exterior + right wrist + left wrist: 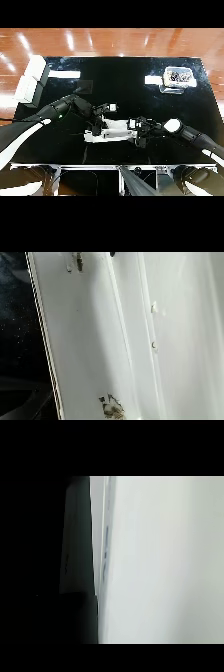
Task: Fold the box and place the chain.
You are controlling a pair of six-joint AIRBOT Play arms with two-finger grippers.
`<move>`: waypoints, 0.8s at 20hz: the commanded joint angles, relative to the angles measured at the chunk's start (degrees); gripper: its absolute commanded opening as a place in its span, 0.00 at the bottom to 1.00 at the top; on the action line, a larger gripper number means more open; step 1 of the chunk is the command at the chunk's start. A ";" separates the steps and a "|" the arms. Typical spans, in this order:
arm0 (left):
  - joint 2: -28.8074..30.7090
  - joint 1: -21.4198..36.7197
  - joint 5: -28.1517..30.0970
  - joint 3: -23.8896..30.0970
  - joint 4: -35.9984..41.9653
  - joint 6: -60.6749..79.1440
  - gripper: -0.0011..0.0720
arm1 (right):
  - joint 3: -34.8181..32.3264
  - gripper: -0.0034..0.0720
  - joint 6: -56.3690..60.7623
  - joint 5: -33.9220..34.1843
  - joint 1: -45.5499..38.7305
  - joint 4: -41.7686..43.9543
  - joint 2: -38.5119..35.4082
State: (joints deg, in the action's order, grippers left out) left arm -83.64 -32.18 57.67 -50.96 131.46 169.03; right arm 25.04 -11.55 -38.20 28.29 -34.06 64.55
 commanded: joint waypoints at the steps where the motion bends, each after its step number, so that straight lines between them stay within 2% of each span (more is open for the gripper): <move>1: 0.04 0.02 0.76 -0.09 -0.02 -0.02 0.06 | 0.00 0.89 0.72 0.94 0.02 0.85 0.02; 2: 0.04 0.00 1.20 -0.17 -0.04 -0.31 0.06 | 0.00 0.82 0.70 0.92 0.02 0.85 0.02; 3: 0.04 0.00 1.22 -0.37 -0.04 -1.97 0.20 | 0.00 0.82 0.70 0.92 0.02 0.85 0.02; 4: 0.04 0.02 1.01 -0.76 -0.09 -4.81 0.47 | 0.00 0.82 0.70 0.92 0.02 0.85 0.02; 5: 0.04 0.02 0.76 -1.36 -0.50 -7.93 0.58 | 0.00 0.82 0.70 0.94 0.02 0.85 0.02; 6: 0.04 0.02 0.90 -2.29 -0.96 -9.77 0.59 | -0.02 0.82 0.70 0.94 0.02 0.85 0.02; 9: 0.04 0.02 0.90 -5.46 -4.90 -15.45 0.84 | 0.00 0.82 0.70 1.03 0.00 0.83 0.02; 10: 0.04 0.02 1.64 -6.62 -7.23 -17.84 0.87 | 0.00 0.82 0.70 1.36 0.02 0.83 0.02; 12: 0.04 0.02 4.28 -8.24 -12.07 -22.14 0.88 | 0.00 0.82 0.72 1.92 0.02 0.85 0.02; 16: 0.04 0.02 10.40 -8.74 -15.65 -28.68 0.88 | 0.00 0.82 0.72 2.43 0.02 0.87 0.02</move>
State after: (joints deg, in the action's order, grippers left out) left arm -83.64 -32.18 63.53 -58.85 119.83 146.52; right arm 25.04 -10.90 -36.18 28.29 -33.17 64.55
